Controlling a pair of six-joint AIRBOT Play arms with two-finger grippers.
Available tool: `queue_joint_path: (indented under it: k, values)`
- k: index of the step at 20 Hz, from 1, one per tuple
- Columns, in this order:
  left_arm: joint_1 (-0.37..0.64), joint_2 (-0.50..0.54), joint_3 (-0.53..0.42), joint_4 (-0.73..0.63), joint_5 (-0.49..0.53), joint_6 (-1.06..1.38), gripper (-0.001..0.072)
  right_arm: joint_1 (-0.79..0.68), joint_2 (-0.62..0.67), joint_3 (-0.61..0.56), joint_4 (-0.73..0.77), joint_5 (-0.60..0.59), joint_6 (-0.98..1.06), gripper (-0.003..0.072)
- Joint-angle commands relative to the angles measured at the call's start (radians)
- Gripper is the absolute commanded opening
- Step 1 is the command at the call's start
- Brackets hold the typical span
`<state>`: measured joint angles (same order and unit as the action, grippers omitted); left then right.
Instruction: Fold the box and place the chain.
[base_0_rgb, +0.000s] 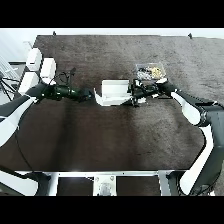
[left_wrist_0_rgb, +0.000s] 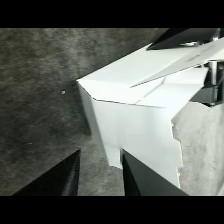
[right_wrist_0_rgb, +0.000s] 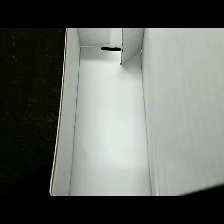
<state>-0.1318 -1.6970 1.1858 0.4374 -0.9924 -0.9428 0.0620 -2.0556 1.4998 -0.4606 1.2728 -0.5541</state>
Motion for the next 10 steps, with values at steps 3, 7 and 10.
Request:
queue_joint_path:
  k: [3,7,10]
  values:
    - [-0.001,0.000,0.001,-0.063,-0.032,0.052,0.0317,-0.001,0.000,0.000,0.000,0.000,0.000,0.0494]
    - [-0.020,0.000,0.001,-0.079,-0.026,0.082,0.0319,-0.001,0.000,0.000,0.000,0.000,0.000,0.0495]
    - [-0.027,0.000,0.001,-0.080,-0.021,0.096,0.0514,-0.001,0.000,0.000,0.000,0.000,0.000,0.0495]
